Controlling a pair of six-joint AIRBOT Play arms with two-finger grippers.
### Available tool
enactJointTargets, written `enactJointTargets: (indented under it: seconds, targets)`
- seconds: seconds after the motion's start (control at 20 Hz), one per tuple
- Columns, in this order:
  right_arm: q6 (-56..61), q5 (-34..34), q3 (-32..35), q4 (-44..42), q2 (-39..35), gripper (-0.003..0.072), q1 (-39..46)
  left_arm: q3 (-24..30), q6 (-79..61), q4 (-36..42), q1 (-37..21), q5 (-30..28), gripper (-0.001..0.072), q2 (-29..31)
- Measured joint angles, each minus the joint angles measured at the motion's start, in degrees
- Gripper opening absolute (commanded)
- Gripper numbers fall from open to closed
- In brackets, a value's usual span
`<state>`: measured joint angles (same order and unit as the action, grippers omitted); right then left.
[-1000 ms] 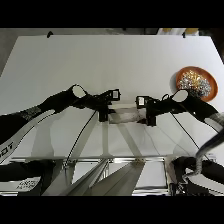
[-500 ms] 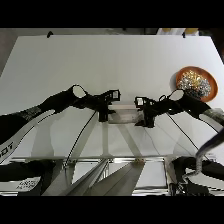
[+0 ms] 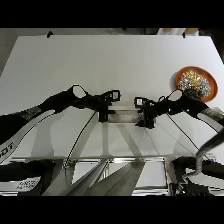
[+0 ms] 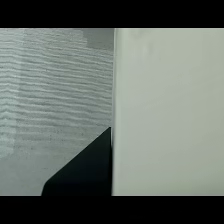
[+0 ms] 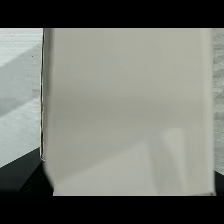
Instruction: Fold the box and place the chain.
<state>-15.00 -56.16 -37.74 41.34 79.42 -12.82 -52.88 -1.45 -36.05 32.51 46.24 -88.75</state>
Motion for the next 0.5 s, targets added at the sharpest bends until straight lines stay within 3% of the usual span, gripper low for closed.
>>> enactJointTargets:
  seconds: [0.1,0.35,0.45,0.5]
  targets:
    - [0.07,0.33,0.00,-0.50,0.44,0.0567,0.00,0.00,0.00,0.02,0.00,-0.04,0.0009,0.00]
    - [0.13,0.74,-0.02,-1.31,1.07,0.0457,0.04,0.00,0.02,0.02,0.00,-0.07,0.0009,0.00]
    - [0.13,0.87,-0.02,-1.42,1.16,0.0463,0.04,0.00,0.02,0.02,0.00,-0.07,0.0009,0.02]
    - [0.13,0.98,-0.02,-1.44,1.18,0.0535,0.07,0.00,0.02,0.02,0.00,-0.09,0.0009,0.00]
